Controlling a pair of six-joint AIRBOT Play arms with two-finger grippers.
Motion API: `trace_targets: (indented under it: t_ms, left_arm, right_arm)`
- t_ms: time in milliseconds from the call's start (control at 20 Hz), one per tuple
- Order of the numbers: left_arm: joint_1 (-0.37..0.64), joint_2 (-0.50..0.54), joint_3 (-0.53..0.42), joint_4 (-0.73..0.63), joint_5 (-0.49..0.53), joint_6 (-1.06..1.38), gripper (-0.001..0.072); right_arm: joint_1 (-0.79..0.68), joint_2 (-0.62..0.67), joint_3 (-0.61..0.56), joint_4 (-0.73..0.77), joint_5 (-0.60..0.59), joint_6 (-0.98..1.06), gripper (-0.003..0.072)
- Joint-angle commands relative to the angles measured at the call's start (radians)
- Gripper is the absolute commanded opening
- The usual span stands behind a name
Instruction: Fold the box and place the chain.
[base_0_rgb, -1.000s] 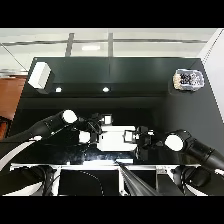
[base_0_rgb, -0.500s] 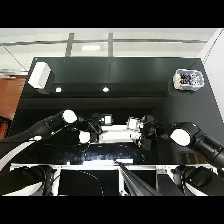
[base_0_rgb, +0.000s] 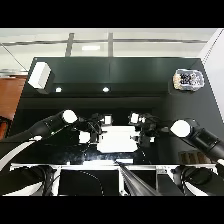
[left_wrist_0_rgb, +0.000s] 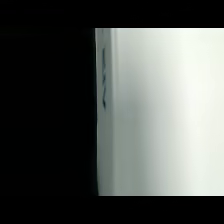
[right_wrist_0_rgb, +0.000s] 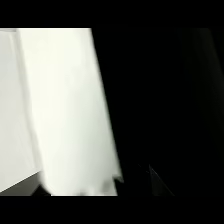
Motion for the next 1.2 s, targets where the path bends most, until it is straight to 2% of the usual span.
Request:
trace_targets:
  t_ms: [0, 150, 350, 450, 650, 750, 950, 1150]
  left_arm:
    - [0.0, 0.0, 0.001, 0.0, 0.0, -0.001, 0.0027]
    - [0.0, 0.0, 0.001, 0.0, 0.0, -0.001, 0.0027]
    - [0.0, 0.0, 0.001, 0.0, 0.0, -0.001, 0.0027]
    - [0.0, 0.0, 0.001, 0.0, 0.001, -0.001, 0.0027]
    - [0.0, 0.0, 0.001, 0.0, 0.001, -0.001, 0.0027]
    - [0.0, 0.0, 0.001, 0.0, 0.001, -0.001, 0.0027]
    - [0.0, 0.0, 0.001, 0.0, 0.001, -0.001, 0.0027]
    - [0.0, 0.0, 0.001, 0.0, 0.001, -0.001, 0.0027]
  right_arm:
    - [-0.134, -0.005, 0.001, -0.072, 0.071, -0.009, 0.0694]
    - [-0.169, -0.005, -0.018, -0.077, 0.23, 0.018, 0.0693]
    - [-0.049, -0.005, -0.085, 0.023, 0.28, 0.032, 0.0693]
    - [0.023, -0.005, -0.106, 0.034, 0.222, 0.032, 0.0693]
    - [0.14, -0.006, -0.12, 0.056, -0.026, 0.031, 0.0694]
    - [0.175, -0.006, -0.12, 0.056, -0.085, 0.031, 0.0694]
    - [0.183, 0.0, -0.112, 0.055, -0.081, 0.036, 0.0693]
    - [0.182, 0.028, -0.068, -0.096, -0.063, 0.123, 0.0693]
